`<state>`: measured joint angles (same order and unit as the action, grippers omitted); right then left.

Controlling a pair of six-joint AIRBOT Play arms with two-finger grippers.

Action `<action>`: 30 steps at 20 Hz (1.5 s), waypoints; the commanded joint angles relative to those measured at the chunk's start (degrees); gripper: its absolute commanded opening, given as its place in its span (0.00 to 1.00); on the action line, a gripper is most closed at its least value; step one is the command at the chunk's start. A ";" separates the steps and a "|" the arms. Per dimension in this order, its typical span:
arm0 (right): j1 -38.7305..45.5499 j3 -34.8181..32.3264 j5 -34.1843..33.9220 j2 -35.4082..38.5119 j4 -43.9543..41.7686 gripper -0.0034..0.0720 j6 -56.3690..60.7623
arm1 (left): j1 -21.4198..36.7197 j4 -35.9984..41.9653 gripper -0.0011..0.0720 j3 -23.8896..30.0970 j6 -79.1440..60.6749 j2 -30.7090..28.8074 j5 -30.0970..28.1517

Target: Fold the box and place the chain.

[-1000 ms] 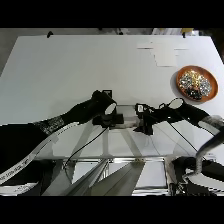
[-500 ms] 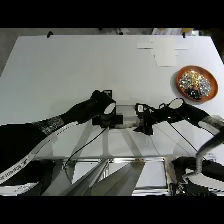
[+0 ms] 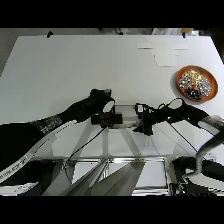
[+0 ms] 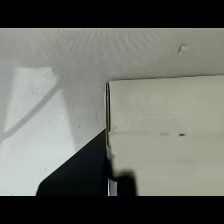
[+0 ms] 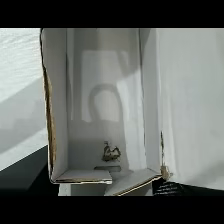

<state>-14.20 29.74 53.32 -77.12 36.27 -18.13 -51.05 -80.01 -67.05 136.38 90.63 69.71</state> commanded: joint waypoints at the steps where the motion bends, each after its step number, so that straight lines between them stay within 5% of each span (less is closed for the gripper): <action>1: 0.02 0.07 0.00 0.04 0.11 0.57 0.07 | 0.98 -0.17 0.23 -0.07 -2.71 -1.62 -0.44; 3: 0.02 0.07 0.02 0.04 0.13 0.57 0.07 | 2.40 -0.15 0.47 -0.04 -8.85 -4.39 -0.68; 9: 0.04 0.07 0.02 0.04 0.11 0.57 0.07 | 5.79 1.16 0.91 1.53 -37.79 -16.26 7.93; 12: 0.04 0.07 0.02 0.04 0.11 0.57 0.07 | 10.75 3.41 0.92 7.78 -59.30 -22.67 6.45; 16: 0.02 0.07 0.02 0.04 0.11 0.57 0.07 | 20.41 16.70 0.91 21.86 -105.39 -27.71 -6.86; 21: 0.04 0.07 0.02 0.04 0.11 0.57 0.07 | 26.97 45.11 0.91 33.05 -159.60 -20.15 -20.28; 25: 0.04 0.07 0.02 0.04 0.11 0.57 0.07 | 26.62 55.80 0.97 33.11 -165.96 -12.04 -19.89; 30: 0.04 0.07 0.02 0.04 0.13 0.57 0.07 | 25.55 57.75 0.98 33.11 -164.39 -11.06 -20.26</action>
<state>-14.20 29.76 53.34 -77.12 36.40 -18.09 -25.04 -25.87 -34.24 -25.32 78.48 50.06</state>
